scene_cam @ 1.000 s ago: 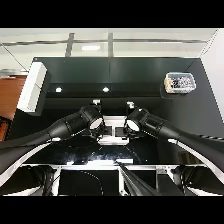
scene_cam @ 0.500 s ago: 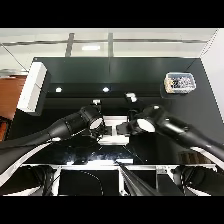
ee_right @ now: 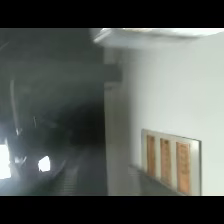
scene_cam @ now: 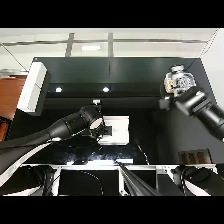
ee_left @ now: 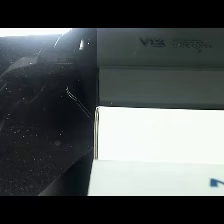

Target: Fold the box and place the chain.

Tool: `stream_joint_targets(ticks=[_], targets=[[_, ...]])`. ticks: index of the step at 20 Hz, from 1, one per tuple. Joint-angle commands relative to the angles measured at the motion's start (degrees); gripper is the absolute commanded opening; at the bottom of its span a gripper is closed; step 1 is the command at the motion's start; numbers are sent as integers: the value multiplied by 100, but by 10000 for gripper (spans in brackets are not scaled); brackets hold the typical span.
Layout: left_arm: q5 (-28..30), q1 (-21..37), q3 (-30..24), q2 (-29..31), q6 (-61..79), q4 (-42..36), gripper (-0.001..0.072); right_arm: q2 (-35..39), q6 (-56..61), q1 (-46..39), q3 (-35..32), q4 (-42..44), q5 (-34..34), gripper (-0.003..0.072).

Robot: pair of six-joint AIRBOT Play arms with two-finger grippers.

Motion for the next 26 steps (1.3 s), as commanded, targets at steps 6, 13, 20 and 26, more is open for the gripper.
stream_joint_targets(ticks=[6,13,20,26], targets=[[-9,4,0,0,4,17,24,-1952,-560,-2312,1762,1241,-1753,639],[-9,4,0,0,70,15,24,-4100,-129,-3071,4352,2223,190,637],[-11,4,0,0,70,-7,24,-4765,391,-3191,4640,2218,256,636],[-9,7,0,0,70,-7,24,-4951,385,-3209,4640,2201,-37,632]])
